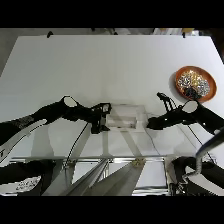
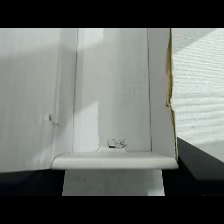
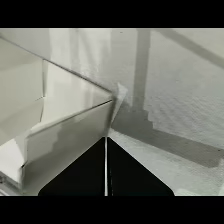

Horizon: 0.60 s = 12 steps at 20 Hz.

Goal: Fold the box and place the chain.

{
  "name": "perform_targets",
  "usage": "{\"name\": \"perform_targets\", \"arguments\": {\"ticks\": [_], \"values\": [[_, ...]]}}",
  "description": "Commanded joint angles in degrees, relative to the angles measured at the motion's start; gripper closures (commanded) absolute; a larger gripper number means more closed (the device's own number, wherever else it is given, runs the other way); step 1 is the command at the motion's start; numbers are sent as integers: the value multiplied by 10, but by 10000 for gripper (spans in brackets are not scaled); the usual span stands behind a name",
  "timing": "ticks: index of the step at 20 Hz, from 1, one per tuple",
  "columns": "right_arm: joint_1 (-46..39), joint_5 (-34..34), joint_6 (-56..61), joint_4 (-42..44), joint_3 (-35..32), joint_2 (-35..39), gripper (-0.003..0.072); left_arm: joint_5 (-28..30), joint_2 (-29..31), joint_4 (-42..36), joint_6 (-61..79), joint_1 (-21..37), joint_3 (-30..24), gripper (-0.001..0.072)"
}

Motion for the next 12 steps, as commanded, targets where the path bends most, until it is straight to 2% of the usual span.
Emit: {"name": "perform_targets", "arguments": {"ticks": [1, 7, 12], "values": [[-9, -11, -1, 9, 0, -2, 675, 0, 0, 0, 0, 0, 0, 501], [-9, -16, -21, 42, -2, -28, 675, 0, 0, 0, 0, 0, 0, 501], [-9, 2, -57, 103, -2, -12, 675, 0, 0, 0, 0, 0, 0, 501]]}}
